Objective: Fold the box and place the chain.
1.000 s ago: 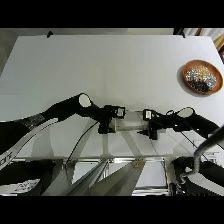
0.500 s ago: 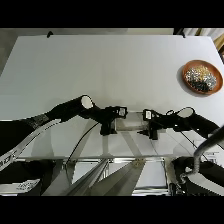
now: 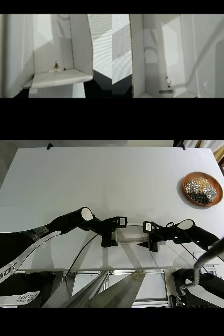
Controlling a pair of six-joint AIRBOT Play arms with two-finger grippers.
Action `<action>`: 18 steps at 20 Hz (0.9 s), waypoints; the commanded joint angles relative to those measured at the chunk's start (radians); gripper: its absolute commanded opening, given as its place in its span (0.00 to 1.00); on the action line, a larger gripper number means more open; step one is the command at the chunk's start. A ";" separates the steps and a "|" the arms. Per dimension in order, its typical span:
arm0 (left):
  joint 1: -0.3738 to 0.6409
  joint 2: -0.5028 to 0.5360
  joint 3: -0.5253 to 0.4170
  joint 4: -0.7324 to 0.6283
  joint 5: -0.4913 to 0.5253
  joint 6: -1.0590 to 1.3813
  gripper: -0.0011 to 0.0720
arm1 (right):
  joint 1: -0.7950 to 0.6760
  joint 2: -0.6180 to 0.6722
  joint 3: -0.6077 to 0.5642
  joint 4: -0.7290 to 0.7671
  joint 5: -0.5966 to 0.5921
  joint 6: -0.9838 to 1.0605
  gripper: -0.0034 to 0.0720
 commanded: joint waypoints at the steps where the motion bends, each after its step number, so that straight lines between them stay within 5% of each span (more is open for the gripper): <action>1: 0.000 -0.001 0.000 -0.003 -0.012 -0.005 0.20 | 0.000 0.000 0.000 0.000 0.000 0.000 0.50; 13: 0.000 0.002 0.000 0.001 0.031 0.000 0.22 | 0.000 0.000 0.000 0.000 0.000 0.000 0.50; 17: 0.000 0.007 0.000 0.001 0.031 0.000 0.84 | 0.000 0.000 0.000 0.000 0.000 0.000 0.50; 18: 0.000 0.012 0.000 0.001 0.031 -0.001 0.89 | 0.000 0.000 0.000 0.000 -0.001 0.000 0.50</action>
